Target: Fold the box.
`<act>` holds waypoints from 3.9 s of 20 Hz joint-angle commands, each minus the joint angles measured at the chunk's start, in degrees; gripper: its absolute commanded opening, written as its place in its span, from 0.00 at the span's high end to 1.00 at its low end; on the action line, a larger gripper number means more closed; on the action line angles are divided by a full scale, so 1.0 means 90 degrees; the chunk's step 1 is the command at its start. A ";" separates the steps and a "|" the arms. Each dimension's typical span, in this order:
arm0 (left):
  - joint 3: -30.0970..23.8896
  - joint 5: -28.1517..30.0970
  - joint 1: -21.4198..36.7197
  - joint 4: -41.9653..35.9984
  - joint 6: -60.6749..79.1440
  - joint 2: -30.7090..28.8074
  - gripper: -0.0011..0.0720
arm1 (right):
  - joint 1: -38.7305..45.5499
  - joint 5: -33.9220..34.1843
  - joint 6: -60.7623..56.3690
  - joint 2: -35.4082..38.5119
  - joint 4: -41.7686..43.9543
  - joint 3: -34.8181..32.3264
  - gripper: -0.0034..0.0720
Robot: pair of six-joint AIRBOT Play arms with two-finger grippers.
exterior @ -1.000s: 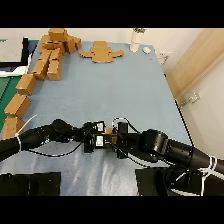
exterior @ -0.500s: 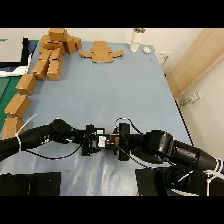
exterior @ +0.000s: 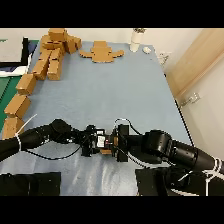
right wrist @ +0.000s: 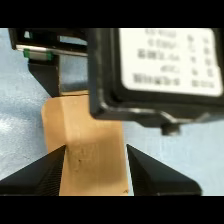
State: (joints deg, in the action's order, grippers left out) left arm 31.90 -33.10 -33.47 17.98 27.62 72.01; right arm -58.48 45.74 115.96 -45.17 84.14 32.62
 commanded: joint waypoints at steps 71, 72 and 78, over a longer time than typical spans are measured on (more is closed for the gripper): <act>0.0000 0.0058 -0.0002 0.0005 -0.0019 0.0002 0.48 | -0.0952 0.0141 -0.0187 -0.0170 -0.1217 0.0109 0.15; 0.0000 0.0061 -0.0002 0.0005 -0.0019 0.0002 0.48 | -0.0952 0.0138 -0.0187 -0.0214 -0.1258 0.0109 0.15; -0.0002 0.0058 -0.0002 0.0007 -0.0019 0.0002 0.48 | -0.1090 0.0141 -0.0223 -0.0384 -0.1501 0.0109 0.18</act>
State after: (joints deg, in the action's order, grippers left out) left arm 31.90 -32.58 -33.47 18.02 27.42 72.01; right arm -67.64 47.00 114.10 -48.18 72.36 33.58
